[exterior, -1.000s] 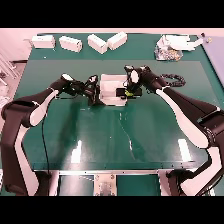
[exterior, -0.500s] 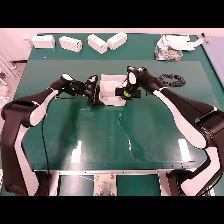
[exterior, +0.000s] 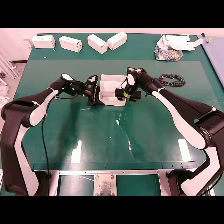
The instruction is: Fold the box and place the chain.
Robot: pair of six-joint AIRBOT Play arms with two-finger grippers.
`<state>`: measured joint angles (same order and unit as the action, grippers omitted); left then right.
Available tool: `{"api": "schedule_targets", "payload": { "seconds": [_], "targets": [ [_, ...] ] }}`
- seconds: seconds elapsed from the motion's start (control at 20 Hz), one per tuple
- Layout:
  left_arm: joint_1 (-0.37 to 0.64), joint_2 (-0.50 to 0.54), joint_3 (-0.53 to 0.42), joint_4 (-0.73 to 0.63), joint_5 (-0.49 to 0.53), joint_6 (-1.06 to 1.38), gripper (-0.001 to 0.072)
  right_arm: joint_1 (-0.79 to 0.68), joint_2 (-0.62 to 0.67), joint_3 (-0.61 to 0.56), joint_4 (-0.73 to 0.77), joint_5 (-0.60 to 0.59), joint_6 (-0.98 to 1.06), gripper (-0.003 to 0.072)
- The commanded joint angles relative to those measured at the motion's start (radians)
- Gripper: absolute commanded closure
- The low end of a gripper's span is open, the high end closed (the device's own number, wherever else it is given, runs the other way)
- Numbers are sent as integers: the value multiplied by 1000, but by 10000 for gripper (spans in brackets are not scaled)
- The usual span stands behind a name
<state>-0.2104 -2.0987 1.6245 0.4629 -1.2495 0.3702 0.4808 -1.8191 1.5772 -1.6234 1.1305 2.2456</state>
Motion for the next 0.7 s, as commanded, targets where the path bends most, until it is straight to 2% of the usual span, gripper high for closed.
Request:
{"api": "schedule_targets", "payload": {
  "seconds": [0.0,0.15,0.4,0.65],
  "targets": [
    [0,1,1,0,2,0,363,2,25,10,-31,6,-5,111],
    [0,1,1,0,2,1,363,1,87,37,-56,4,-30,111],
    [0,1,1,0,2,1,363,-10,219,62,-94,5,-232,111],
    [0,1,1,0,1,0,363,-109,286,62,-212,4,-341,112]
  ]
}}
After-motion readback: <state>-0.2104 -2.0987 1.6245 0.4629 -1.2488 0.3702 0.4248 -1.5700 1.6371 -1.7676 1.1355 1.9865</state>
